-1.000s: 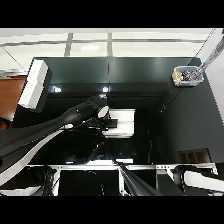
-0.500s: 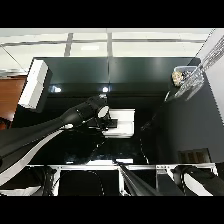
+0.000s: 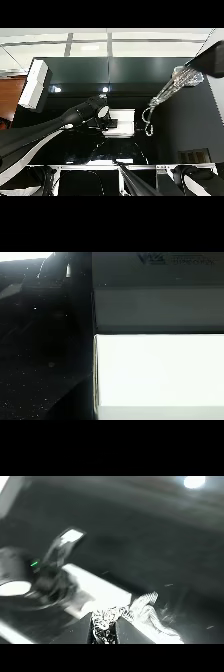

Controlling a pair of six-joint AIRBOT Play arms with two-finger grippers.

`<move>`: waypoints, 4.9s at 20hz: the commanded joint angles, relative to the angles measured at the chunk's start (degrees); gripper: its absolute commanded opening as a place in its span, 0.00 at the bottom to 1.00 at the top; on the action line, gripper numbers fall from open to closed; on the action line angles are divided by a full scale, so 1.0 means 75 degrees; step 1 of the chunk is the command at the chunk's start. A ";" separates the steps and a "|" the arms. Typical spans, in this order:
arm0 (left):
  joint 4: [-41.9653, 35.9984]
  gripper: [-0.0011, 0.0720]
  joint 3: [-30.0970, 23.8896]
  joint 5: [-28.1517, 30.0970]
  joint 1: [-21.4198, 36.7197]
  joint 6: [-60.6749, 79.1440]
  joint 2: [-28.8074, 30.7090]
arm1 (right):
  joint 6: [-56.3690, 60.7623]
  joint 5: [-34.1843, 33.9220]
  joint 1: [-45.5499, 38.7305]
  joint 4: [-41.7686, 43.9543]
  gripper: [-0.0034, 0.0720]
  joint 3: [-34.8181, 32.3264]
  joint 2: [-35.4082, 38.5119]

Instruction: Fold the box and place the chain.

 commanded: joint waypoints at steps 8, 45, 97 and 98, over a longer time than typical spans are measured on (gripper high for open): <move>0.0000 0.05 0.0009 0.0000 0.0003 0.0003 -0.0003 | -0.0026 -0.1040 0.1107 0.1507 0.06 -0.1288 0.0009; 0.0000 0.05 0.0009 0.0020 0.0003 0.0003 -0.0003 | -1.3137 -0.6490 0.0787 0.2693 0.99 -0.9649 -0.0318; 0.0000 0.05 0.0009 0.0026 0.0003 0.0003 -0.0003 | -0.6161 -0.5214 0.1393 0.4182 0.43 -0.7685 0.0889; 0.0000 0.05 0.0009 0.0023 0.0003 0.0003 -0.0003 | -0.6067 -0.5155 0.1288 0.3841 0.52 -0.7673 0.0903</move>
